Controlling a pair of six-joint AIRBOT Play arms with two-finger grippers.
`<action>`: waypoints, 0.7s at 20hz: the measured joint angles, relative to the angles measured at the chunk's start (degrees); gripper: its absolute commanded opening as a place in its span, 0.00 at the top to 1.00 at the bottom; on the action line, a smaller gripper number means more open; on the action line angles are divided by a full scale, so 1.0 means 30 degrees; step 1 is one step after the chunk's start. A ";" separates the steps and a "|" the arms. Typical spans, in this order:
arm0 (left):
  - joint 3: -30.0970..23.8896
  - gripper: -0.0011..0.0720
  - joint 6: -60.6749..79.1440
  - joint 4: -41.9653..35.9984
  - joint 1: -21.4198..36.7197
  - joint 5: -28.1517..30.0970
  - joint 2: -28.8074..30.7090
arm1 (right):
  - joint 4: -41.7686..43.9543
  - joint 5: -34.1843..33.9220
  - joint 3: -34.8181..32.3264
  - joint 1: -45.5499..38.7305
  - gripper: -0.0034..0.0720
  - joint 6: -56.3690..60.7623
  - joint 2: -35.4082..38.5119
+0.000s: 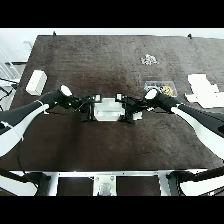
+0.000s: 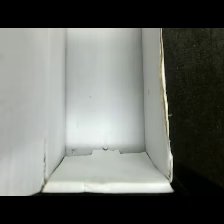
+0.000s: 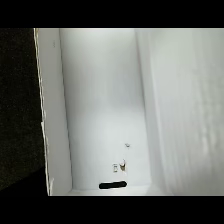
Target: Fold the box and place the chain.
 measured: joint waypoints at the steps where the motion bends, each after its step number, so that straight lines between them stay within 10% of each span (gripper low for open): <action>1: 0.0000 0.00 0.0007 -0.0015 0.0000 -0.0007 0.0000 | 0.0000 0.0000 0.0000 0.0000 0.19 0.0000 0.0000; 14: 0.0000 0.00 -0.0066 -0.0146 -0.0291 0.0044 -0.0007 | -0.0015 0.0000 0.0000 0.0000 0.19 -0.0015 0.0007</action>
